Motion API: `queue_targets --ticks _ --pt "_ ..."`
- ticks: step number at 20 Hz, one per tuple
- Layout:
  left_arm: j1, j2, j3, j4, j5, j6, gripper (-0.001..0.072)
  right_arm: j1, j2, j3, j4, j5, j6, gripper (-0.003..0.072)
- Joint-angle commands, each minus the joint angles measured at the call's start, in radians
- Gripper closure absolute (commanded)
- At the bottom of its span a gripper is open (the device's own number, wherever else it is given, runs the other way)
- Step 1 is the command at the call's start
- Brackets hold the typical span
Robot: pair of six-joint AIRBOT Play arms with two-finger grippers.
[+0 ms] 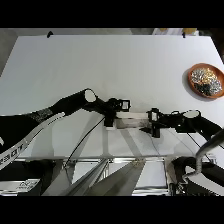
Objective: Fold the box and place the chain.
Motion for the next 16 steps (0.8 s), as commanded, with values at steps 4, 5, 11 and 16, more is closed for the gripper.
queue_targets --ticks 4,5,11,16 --pt "0.003 0.016 0.0 0.015 -0.043 -0.051 0.0599 0.0 0.0 -0.001 0.0 0.001 0.001 0.033" --pt "0.003 0.029 0.0 0.034 -0.045 -0.066 0.0498 0.0 0.0 -0.001 0.0 0.001 0.001 0.033" --pt "0.058 0.145 0.0 0.237 -0.15 -0.301 0.0194 0.0 0.0 -0.001 0.0 0.001 0.001 0.033" --pt "0.108 0.278 0.0 0.427 -0.354 -0.528 0.0403 0.0 0.0 -0.001 0.0 0.001 0.001 0.033"
